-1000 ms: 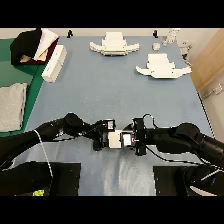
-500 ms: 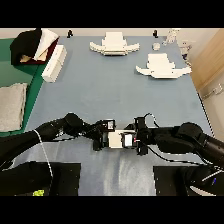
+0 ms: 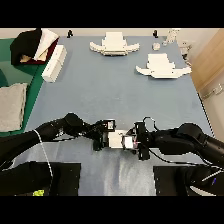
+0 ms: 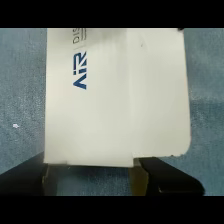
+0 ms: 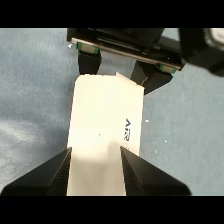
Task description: Fold the box.
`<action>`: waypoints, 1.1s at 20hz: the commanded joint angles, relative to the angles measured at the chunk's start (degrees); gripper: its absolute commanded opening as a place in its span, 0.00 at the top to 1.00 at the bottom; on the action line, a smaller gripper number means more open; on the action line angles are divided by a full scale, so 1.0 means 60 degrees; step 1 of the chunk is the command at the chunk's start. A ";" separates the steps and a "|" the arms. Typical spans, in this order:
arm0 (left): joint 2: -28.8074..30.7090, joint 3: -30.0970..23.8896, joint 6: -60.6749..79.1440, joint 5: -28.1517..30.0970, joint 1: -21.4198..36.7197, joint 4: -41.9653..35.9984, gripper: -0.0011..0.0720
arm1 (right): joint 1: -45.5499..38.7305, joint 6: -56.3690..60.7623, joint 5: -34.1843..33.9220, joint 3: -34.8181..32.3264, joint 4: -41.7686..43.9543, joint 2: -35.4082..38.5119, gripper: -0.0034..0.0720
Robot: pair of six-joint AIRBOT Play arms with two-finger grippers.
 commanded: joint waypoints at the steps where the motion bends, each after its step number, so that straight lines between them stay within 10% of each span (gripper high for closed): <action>1: 0.0000 0.0007 -0.0007 0.0007 0.0000 0.0000 0.34 | -0.0022 0.0000 0.0514 -0.0007 -0.0783 -0.0350 0.31; 22: 0.0000 0.0007 -0.0007 0.0004 0.0000 0.0000 0.34 | -0.0022 0.0007 0.1217 0.0117 -0.1096 -0.0175 0.34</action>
